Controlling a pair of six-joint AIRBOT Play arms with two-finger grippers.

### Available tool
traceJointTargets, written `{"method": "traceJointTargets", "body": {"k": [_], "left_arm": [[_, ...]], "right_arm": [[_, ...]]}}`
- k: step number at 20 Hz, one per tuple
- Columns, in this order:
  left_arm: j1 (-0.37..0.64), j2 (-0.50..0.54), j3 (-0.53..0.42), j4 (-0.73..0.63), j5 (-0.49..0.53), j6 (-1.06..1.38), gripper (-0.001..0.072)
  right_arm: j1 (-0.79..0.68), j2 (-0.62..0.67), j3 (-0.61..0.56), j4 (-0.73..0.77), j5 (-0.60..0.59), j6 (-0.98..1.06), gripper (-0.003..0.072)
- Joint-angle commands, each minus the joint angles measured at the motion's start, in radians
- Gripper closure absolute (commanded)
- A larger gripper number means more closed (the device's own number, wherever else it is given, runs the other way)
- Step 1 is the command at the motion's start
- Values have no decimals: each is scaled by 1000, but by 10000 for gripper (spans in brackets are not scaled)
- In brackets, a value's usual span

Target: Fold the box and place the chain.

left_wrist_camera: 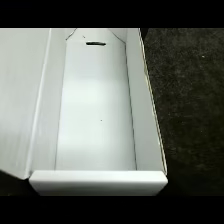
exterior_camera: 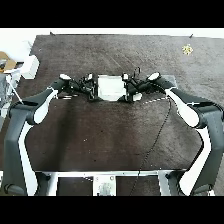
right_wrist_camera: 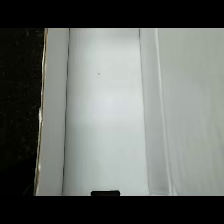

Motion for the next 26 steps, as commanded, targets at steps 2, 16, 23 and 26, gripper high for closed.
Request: {"method": "traceJointTargets", "body": {"k": [2, 16, 23, 26], "left_arm": [[-1, -2, 0, 0, 2, 0, -1], [-1, -2, 0, 2, 1, -2, 548], [-1, -2, 0, 1, 0, -3, 547], [-1, -2, 0, -2, 0, -36, 547]], "right_arm": [[1, -1, 0, 0, 0, 0, 258], [1, -1, 0, 0, 0, 0, 258], [1, -1, 0, 0, 0, 0, 258], [1, -1, 0, 0, 0, 0, 258]]}}
